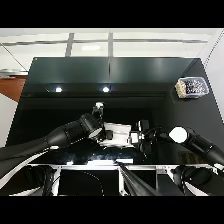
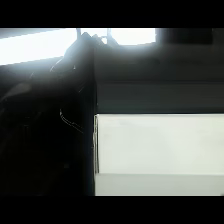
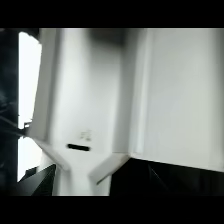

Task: Fold the box and place the chain.

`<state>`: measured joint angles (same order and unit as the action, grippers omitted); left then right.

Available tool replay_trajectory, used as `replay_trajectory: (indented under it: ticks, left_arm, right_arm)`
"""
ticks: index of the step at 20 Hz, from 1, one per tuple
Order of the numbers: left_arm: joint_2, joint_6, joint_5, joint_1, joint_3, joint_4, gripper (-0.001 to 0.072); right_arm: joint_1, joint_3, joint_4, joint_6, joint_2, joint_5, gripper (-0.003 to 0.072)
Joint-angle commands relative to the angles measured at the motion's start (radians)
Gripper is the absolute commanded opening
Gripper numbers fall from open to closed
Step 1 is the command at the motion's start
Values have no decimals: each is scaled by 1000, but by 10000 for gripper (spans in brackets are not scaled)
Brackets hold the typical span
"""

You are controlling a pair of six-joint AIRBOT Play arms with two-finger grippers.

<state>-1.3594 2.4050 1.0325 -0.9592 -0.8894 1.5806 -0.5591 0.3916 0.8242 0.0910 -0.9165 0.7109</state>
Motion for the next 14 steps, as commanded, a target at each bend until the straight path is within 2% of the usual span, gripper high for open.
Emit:
replay_trajectory:
  ticks: [1,7,9,10,11,12,14]
  left_arm:
    - [0,4,-11,0,0,5,27]
    - [0,4,-11,0,0,5,27]
    - [0,4,-10,0,0,4,27]
    - [0,4,-11,0,0,4,27]
    - [0,4,-11,0,0,4,27]
    - [0,4,-11,0,0,3,27]
    - [0,4,-11,0,0,0,27]
  right_arm:
    - [2,3,46,-17,1,47,710]
    - [2,3,-70,-18,-52,71,707]
    - [-1,3,-79,-68,-52,71,463]
    - [-2,3,-87,-90,-52,71,465]
    - [-6,3,-92,-109,-53,71,432]
    - [-15,3,-92,-132,-53,70,304]
    - [-35,3,-93,-164,-53,64,242]
